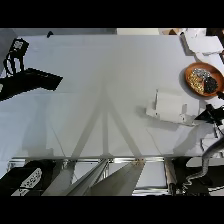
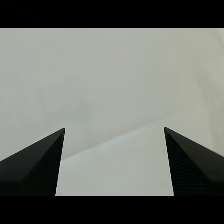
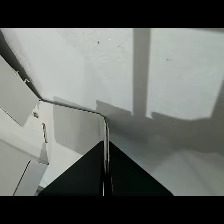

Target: Fold the box and place the chain.

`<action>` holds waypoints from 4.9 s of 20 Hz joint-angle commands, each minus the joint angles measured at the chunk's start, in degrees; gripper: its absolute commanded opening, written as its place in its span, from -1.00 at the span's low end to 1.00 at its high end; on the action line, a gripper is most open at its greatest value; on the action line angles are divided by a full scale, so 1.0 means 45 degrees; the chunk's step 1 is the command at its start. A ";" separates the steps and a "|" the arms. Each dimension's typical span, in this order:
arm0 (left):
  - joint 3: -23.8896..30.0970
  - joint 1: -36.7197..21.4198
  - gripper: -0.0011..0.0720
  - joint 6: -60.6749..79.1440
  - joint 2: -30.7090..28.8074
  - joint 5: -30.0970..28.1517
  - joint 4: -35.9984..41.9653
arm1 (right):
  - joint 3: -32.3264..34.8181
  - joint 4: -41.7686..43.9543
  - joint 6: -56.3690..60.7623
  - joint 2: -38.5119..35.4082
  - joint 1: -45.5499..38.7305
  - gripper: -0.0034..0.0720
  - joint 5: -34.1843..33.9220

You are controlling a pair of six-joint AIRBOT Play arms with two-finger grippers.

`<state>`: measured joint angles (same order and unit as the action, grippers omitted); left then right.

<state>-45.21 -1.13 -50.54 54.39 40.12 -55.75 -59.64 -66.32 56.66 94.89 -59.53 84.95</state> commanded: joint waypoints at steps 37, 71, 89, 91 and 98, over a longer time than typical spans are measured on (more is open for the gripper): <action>-0.0010 0.0005 0.94 0.0000 -0.0010 0.0000 0.0000 | 0.5280 1.0899 -0.6596 -0.5901 1.2818 -0.89 -1.2395; -0.0010 0.0010 0.94 -0.0005 0.0000 -0.1039 0.1350 | 0.7461 1.4542 -0.5897 -0.6033 1.7830 -0.88 -1.8064; -0.3915 0.0146 0.42 0.1350 0.4469 0.3079 0.2501 | 0.7461 1.4542 -0.5897 -0.6033 1.7830 -0.88 -1.8064; -0.5625 0.0389 0.79 0.2035 0.6135 0.5047 0.2482 | 0.7461 1.4542 -0.5897 -0.6033 1.7830 -0.88 -1.8064; -0.8136 0.1180 0.78 0.3594 0.9811 0.8199 0.2574 | 0.7461 1.4542 -0.5897 -0.6033 1.7830 -0.88 -1.8064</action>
<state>-78.06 3.22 -36.45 93.03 71.11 -44.34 -26.09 -0.89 30.11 67.79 20.64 3.66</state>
